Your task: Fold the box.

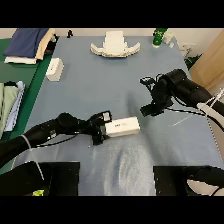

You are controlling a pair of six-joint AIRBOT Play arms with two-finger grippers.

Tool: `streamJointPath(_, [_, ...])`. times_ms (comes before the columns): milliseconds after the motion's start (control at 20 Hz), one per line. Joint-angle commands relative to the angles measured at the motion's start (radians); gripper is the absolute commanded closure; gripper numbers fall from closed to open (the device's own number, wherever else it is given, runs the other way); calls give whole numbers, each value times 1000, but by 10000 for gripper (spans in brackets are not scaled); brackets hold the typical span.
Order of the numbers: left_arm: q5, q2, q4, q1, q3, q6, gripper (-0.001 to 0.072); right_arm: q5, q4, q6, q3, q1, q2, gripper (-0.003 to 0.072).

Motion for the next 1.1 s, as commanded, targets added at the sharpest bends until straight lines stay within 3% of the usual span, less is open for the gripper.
streamJointPath(0, [7,141,89,121,2,-196,266,-6,-3,5,2,0,-2,683])
streamJointPath(250, [11,322,487,539,2,-885,265,-6,-3,5,2,0,-2,683])
streamJointPath(500, [-37,333,611,937,2,-925,265,-6,-3,4,2,0,-2,682])
streamJointPath(600, [7,270,610,1002,2,-925,265,-6,-3,5,2,0,-2,683])
streamJointPath(800, [143,68,573,998,45,-925,266,-6,-3,5,2,-1,-2,683])
streamJointPath(1050, [144,-236,546,992,284,-934,265,-6,-3,5,2,0,-2,683])
